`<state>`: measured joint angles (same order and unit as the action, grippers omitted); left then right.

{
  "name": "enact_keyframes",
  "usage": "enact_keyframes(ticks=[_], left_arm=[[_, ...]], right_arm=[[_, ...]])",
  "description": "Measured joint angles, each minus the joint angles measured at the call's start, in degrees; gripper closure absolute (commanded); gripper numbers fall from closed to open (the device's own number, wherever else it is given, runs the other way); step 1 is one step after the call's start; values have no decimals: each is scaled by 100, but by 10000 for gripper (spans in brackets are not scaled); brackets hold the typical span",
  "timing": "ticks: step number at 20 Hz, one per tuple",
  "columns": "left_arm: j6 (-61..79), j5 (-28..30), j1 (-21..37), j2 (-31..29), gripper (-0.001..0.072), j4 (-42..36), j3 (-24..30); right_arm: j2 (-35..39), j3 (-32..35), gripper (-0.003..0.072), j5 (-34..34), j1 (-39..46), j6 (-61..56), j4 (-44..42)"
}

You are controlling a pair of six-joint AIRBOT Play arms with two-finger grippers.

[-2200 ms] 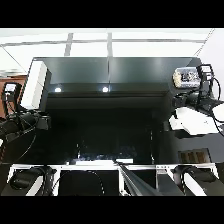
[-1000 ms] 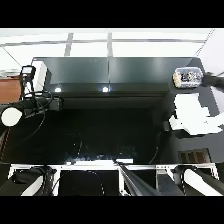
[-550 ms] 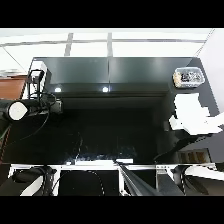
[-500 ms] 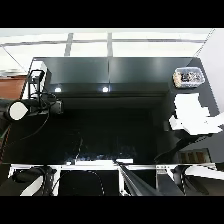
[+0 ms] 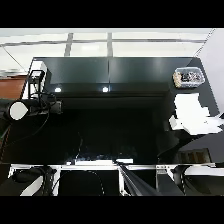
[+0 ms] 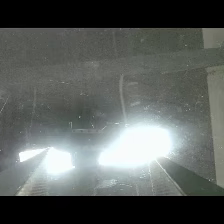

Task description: Fold the box and place the chain.

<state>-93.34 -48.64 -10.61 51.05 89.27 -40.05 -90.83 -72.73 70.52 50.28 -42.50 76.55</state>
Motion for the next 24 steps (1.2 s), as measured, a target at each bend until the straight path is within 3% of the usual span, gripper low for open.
enact_keyframes(ticks=[4, 9, 12, 16, 20, 24], left_arm=[[0, 0, 0, 0, 3, 2, 0], [0, 2, 0, 0, 3, 2, 0], [4, 0, 0, 0, 3, 2, 0], [11, 22, -4, 0, 3, 0, 0], [11, 118, -4, 44, 3, -186, 0], [57, 404, -4, 315, 3, -614, -17]], right_arm=[[48, -4, 670, 354, -22, -131, 26], [592, 109, 670, 699, -184, -254, -1126], [1215, 535, 670, 750, -490, -275, -1849], [2262, 1626, 670, 610, -1123, -273, -2824], [3169, 3095, 670, 374, -2004, 94, -4352], [3707, 4531, 670, -509, -3274, 595, -5608]])
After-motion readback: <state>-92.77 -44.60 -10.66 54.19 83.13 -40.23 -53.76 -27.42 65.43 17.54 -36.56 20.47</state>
